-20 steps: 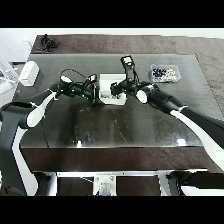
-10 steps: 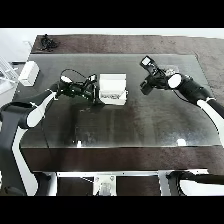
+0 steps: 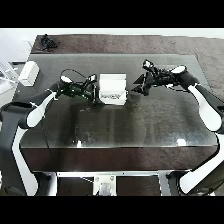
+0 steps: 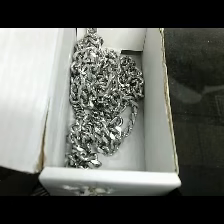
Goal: Fold the box and place the chain.
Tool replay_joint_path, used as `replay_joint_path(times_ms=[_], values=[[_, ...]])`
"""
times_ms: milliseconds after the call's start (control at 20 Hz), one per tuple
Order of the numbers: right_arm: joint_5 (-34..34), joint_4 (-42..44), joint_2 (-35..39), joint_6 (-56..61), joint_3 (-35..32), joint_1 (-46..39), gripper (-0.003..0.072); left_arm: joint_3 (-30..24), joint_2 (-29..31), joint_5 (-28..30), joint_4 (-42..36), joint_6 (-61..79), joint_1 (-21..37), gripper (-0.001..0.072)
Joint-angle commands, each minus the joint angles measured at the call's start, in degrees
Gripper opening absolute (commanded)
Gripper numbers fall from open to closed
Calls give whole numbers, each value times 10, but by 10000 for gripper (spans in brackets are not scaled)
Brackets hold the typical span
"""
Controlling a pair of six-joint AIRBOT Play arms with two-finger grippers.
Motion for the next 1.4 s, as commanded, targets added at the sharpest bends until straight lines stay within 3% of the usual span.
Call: replay_joint_path(times_ms=[0,400,450,500,700,1000,1150,1300,1350], values=[[59,24,-45,-49,49,-4,529,0,0,0,0,0,0,371],[58,9,-64,-80,50,12,516,0,0,0,0,0,0,371],[55,7,-66,-88,50,18,507,0,0,0,0,0,0,371],[42,2,-66,-89,50,20,433,0,0,0,0,0,0,371],[40,-19,-66,-88,54,24,435,0,0,0,0,0,0,371],[40,-142,-66,-24,85,55,449,0,0,-1,0,0,0,371],[36,-145,-66,-16,87,59,423,0,0,-1,0,0,0,371],[20,-167,-66,-7,89,66,306,0,0,-1,0,0,0,371],[18,-167,-66,-1,89,68,302,0,0,-1,0,0,0,371]])
